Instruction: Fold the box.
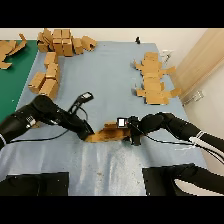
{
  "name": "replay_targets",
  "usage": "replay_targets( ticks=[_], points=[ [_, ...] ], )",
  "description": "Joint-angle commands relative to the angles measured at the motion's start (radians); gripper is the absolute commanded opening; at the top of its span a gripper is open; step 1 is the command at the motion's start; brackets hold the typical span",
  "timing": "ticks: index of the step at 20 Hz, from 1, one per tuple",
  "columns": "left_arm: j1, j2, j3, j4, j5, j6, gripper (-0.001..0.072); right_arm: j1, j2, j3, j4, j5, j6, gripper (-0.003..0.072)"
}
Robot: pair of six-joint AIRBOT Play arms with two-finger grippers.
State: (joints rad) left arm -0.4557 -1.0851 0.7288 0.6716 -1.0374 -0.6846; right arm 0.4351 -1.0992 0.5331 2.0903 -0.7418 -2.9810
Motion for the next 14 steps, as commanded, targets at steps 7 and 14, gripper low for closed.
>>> replay_targets(
  ticks=[7, 14],
  points=[
    [-0.21, -0.106, -0.005, -0.461, 0.476, -0.135, 0.0013, 0.001, -0.001, -0.001, 0.0, 0.0, 0.0, 0.0499],
    [-0.21, -0.138, 0.006, -0.417, 0.679, -0.015, 0.0011, 0.001, -0.001, -0.001, 0.0, -0.001, 0.0, 0.0499]
  ],
)
